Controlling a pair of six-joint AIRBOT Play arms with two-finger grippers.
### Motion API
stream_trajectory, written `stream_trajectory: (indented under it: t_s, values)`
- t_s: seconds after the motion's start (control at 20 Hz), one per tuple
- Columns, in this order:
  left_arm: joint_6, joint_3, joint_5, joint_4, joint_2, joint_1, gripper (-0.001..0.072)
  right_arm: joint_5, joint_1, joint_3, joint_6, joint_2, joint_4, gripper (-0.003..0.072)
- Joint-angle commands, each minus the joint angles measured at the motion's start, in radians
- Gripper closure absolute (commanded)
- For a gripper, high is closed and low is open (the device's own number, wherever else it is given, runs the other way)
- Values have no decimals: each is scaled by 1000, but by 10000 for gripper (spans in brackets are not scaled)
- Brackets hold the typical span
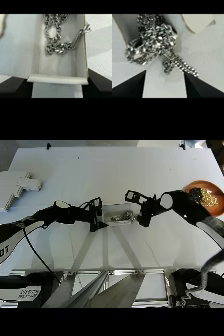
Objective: Fold the box and place the chain.
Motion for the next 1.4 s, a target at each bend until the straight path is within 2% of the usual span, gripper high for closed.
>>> stream_trajectory:
  t_s: [0.0,0.1,0.35,0.4,0.45,0.5,0.6,0.8,1.05,1.35]
  values:
    - [0,0,0,0,0,1,336,-77,-6,-1,-72,-75,15,132]
    - [0,0,0,0,0,1,336,-90,-6,-1,-142,-90,24,137]
    - [0,0,0,0,0,1,336,-190,-6,-1,-142,-113,32,177]
    - [0,0,0,0,0,1,336,-197,-6,-1,-142,-121,39,269]
    - [0,0,0,0,0,1,336,-195,-6,-1,-142,-130,39,425]
    - [0,0,0,0,0,1,336,-191,-6,-1,-141,-137,39,529]
    - [0,0,0,0,0,1,336,-175,-6,0,-133,-137,39,656]
    - [0,0,0,0,0,1,336,-135,-6,0,-25,-113,39,674]
    - [0,0,0,0,0,1,336,-127,-6,0,72,-3,47,674]
    - [0,0,0,0,0,1,336,-37,-6,0,80,83,253,674]
